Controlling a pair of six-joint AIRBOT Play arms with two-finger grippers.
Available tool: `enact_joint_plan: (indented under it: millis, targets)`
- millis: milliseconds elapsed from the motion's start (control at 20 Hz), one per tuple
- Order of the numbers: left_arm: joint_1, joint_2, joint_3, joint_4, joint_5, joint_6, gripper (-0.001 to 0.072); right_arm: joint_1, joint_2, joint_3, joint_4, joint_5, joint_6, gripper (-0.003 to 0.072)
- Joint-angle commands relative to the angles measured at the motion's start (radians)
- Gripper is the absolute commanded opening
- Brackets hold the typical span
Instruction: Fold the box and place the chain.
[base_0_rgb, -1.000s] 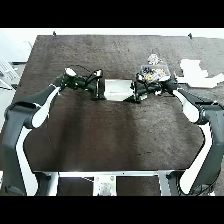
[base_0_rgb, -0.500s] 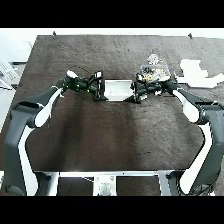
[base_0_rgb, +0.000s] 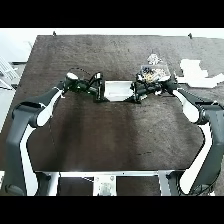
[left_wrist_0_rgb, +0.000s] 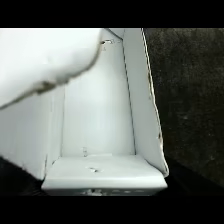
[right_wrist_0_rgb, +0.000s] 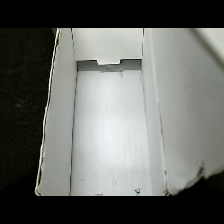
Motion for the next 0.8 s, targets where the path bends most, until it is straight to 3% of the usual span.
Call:
enact_joint_plan:
  millis: [0,750]
  targets:
    - [0.000,-0.009,0.000,-0.050,0.000,0.021,0.0720,0.000,0.000,0.001,0.002,-0.001,0.001,0.0583]
    - [0.000,-0.033,0.000,-0.059,0.000,0.044,0.0720,0.000,0.000,0.001,0.002,-0.001,0.001,0.0583]
